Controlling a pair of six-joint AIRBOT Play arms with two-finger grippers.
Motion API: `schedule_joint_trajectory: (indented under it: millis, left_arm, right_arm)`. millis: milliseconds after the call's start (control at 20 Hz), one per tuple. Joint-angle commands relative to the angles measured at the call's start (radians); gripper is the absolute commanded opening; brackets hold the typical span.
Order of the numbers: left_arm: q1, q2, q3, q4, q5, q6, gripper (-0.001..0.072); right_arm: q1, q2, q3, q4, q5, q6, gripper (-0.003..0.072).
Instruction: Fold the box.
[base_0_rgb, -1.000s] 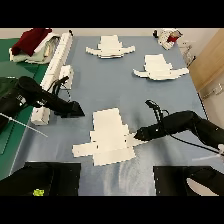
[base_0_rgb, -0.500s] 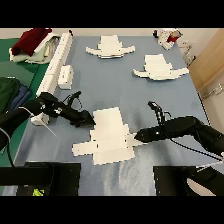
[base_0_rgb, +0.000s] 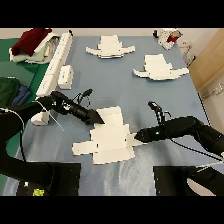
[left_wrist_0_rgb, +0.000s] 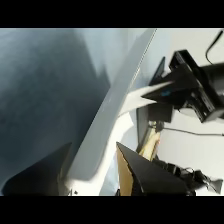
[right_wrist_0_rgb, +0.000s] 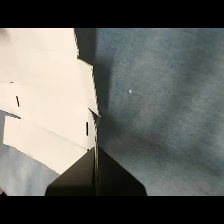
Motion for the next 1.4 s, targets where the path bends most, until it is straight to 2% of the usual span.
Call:
schedule_joint_trajectory:
  millis: [0,100,150,200,250,800,850,950,1000,1050,1100,1200,1300,1350]
  left_arm:
    - [-0.003,-0.010,0.028,0.011,-0.072,0.048,0.0401]
    - [-0.003,-0.010,0.043,0.051,-0.080,0.047,0.0400]
    - [-0.003,-0.010,0.051,0.064,-0.086,0.047,0.0355]
    - [-0.003,-0.010,0.059,0.077,-0.095,0.048,0.0163]
    - [-0.003,-0.010,0.065,0.085,-0.103,0.051,0.0107]
    - [-0.005,-0.014,0.066,0.082,-0.124,0.098,0.0102]
    - [-0.005,-0.014,0.066,0.082,-0.125,0.121,0.0013]
    - [-0.005,-0.014,0.067,0.073,-0.134,0.153,0.0013]
    - [-0.005,-0.014,0.071,0.070,-0.135,0.153,0.0013]
    - [-0.006,-0.013,0.079,0.061,-0.132,0.159,0.0013]
    - [-0.005,-0.012,0.092,0.049,-0.135,0.178,0.0012]
    - [-0.008,0.004,0.121,0.019,-0.143,0.266,0.0011]
    - [-0.027,0.044,0.135,0.015,-0.132,0.371,0.0011]
    - [-0.042,0.068,0.136,0.015,-0.115,0.418,0.0010]
  right_arm:
    - [0.001,0.001,-0.001,-0.001,-0.005,0.000,0.0003]
    - [0.001,0.001,-0.001,-0.005,-0.010,0.000,0.0003]
    - [0.001,0.001,-0.001,-0.005,-0.011,0.000,0.0003]
    - [0.001,0.001,-0.001,-0.005,-0.011,0.000,0.0003]
    - [0.001,0.001,-0.001,-0.005,-0.011,0.000,0.0003]
    - [0.001,0.001,-0.001,-0.005,-0.008,0.000,0.0004]
    - [0.001,0.001,-0.001,-0.005,-0.008,0.000,0.0006]
    - [0.001,0.001,0.007,-0.030,-0.003,0.000,0.0025]
    - [0.000,0.001,0.019,-0.067,0.000,0.000,0.0125]
    - [0.000,0.001,0.035,-0.113,0.001,0.000,0.0262]
    - [0.000,0.001,0.055,-0.175,0.000,0.000,0.0315]
    - [0.000,0.001,0.100,-0.372,0.005,0.050,0.0315]
    - [0.000,0.001,0.146,-0.628,0.009,0.238,0.0315]
    - [-0.001,0.001,0.168,-0.743,0.008,0.344,0.0352]
